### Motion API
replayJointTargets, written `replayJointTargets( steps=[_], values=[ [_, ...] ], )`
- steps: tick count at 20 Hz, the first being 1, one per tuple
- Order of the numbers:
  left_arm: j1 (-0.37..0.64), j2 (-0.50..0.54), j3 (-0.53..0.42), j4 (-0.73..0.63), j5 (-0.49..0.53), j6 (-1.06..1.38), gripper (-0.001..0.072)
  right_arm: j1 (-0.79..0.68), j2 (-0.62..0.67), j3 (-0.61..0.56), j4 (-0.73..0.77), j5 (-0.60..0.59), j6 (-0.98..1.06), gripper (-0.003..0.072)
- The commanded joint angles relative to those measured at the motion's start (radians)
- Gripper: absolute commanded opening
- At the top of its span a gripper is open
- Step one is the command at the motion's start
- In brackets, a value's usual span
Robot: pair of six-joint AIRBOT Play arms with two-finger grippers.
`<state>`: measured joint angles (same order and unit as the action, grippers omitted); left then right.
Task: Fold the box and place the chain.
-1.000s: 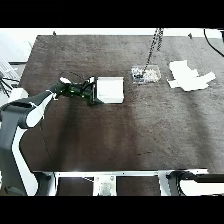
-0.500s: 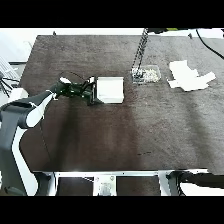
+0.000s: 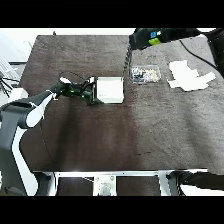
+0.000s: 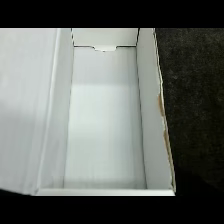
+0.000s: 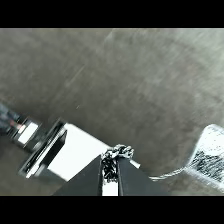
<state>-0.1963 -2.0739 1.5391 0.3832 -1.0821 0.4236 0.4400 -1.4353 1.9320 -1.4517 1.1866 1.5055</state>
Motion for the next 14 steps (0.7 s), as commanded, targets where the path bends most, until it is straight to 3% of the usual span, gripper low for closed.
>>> replayJointTargets(
  steps=[1,8,14],
  values=[
    [0.0,0.0,0.0,0.0,0.0,0.0,0.035,0.029,0.0,-0.056,0.003,-0.002,0.005,0.0007],
    [0.0,0.0,0.0,0.0,0.0,0.0,0.0349,0.051,0.0,-0.277,0.061,-0.184,0.031,0.0007],
    [0.0,0.0,0.0,0.0,0.0,0.0,0.0349,0.051,-0.038,-0.54,0.126,-0.558,0.031,0.0007]
  ],
)
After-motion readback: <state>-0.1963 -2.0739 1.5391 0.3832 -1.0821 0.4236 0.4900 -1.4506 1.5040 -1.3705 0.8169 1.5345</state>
